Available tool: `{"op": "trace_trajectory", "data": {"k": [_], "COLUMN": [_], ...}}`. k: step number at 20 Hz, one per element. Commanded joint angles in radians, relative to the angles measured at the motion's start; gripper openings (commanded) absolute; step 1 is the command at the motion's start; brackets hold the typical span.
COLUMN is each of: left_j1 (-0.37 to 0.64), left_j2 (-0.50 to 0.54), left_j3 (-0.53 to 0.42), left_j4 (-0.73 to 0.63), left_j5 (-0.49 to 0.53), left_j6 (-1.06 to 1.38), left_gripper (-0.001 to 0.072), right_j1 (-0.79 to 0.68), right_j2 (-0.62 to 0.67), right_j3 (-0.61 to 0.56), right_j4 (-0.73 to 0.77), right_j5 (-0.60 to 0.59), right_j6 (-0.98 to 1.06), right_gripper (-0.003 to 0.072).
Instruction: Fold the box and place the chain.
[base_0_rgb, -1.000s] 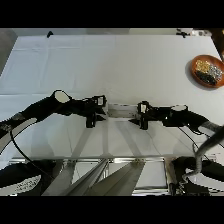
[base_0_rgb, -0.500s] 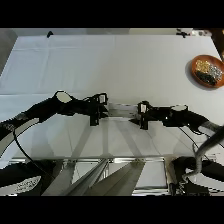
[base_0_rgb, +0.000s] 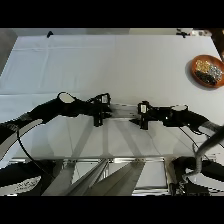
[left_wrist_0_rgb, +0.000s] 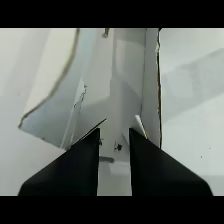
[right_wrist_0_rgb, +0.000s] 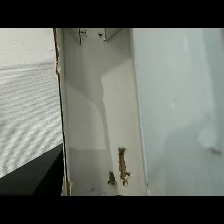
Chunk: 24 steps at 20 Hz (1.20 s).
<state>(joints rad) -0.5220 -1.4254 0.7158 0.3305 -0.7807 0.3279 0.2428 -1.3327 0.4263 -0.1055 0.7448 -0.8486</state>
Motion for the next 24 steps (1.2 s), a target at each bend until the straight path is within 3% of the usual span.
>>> {"op": "trace_trajectory", "data": {"k": [1, 2, 4, 5, 7, 8, 11, 12, 15, 18, 21, 24], "left_j1": [-0.004, -0.004, -0.004, -0.003, 0.001, 0.011, 0.087, 0.123, 0.24, 0.358, 0.455, 0.462], "left_j2": [-0.002, -0.002, -0.002, 0.0, 0.011, 0.024, 0.098, 0.128, 0.207, 0.262, 0.252, 0.195], "left_j3": [0.001, 0.001, 0.001, 0.001, 0.001, 0.001, 0.001, 0.001, -0.013, -0.053, -0.055, -0.055], "left_j4": [-0.057, -0.058, -0.057, -0.057, -0.054, -0.042, 0.107, 0.186, 0.374, 0.377, 0.388, 0.379], "left_j5": [0.0, 0.0, -0.002, -0.007, -0.032, -0.048, -0.159, -0.219, -0.34, -0.304, -0.293, -0.217], "left_j6": [0.043, 0.043, 0.043, 0.041, 0.014, -0.016, -0.201, -0.277, -0.552, -0.768, -1.028, -1.187], "left_gripper": [0.0265, 0.0351, 0.0372, 0.0418, 0.0416, 0.0401, 0.0091, 0.0024, 0.0006, 0.0006, 0.0005, 0.0005], "right_j1": [0.001, 0.001, 0.001, 0.001, 0.001, 0.001, 0.001, 0.001, 0.001, 0.001, 0.001, 0.001], "right_j2": [0.001, 0.001, 0.001, 0.001, 0.001, 0.001, 0.001, 0.001, 0.001, 0.001, 0.001, 0.001], "right_j3": [0.0, 0.0, 0.0, 0.0, 0.0, 0.0, 0.0, 0.0, 0.0, 0.0, 0.0, 0.0], "right_j4": [0.0, 0.0, 0.0, 0.0, 0.001, 0.0, 0.0, 0.0, 0.0, 0.0, 0.0, 0.0], "right_j5": [-0.001, -0.001, -0.001, -0.001, -0.001, -0.001, -0.001, -0.001, -0.001, -0.001, -0.001, -0.001], "right_j6": [0.002, 0.002, 0.002, 0.002, 0.002, 0.002, 0.002, 0.002, 0.002, 0.002, 0.002, 0.002], "right_gripper": [0.0413, 0.0413, 0.0413, 0.0413, 0.0413, 0.0413, 0.0413, 0.0413, 0.0413, 0.0413, 0.0413, 0.0413]}}
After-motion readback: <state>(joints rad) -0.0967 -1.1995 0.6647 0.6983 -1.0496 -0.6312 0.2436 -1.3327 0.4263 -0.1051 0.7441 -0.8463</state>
